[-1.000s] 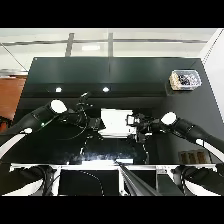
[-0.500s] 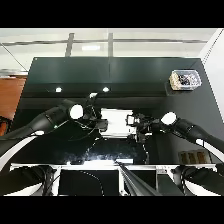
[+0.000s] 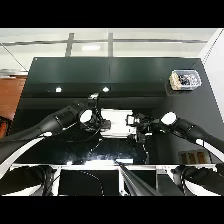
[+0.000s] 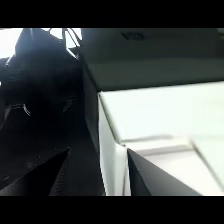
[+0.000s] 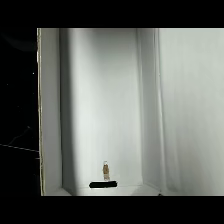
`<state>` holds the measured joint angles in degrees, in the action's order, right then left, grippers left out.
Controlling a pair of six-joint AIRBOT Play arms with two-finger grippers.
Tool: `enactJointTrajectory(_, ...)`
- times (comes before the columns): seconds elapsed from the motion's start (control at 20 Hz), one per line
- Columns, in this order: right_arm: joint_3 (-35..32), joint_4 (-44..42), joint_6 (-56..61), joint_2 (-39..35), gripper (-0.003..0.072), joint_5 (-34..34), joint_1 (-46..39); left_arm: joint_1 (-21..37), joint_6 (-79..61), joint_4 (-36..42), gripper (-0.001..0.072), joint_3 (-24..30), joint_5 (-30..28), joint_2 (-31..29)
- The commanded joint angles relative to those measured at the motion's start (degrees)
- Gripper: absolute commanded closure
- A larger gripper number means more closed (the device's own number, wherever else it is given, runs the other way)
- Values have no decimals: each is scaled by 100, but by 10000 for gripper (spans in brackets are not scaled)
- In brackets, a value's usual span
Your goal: Fold the box and place the chain.
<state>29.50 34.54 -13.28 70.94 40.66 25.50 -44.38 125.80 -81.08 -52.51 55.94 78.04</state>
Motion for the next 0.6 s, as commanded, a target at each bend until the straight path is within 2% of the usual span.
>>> enactJointTrajectory(0.0, 0, 2, -2, 4, 218, 7, 4, -66, 225, -136, 311, -98, 68, 179)
enactJointTrajectory(0.35, 0, 0, 0, 2, 218, 7, 4, -184, 330, -181, 312, -354, 59, 387)
enactJointTrajectory(0.45, 0, 0, 0, 4, 218, 7, 4, -188, 372, -181, 361, -358, 61, 404)
enactJointTrajectory(0.55, 0, 0, 0, 4, 218, 4, 4, -203, 374, -184, 375, -398, 42, 428)
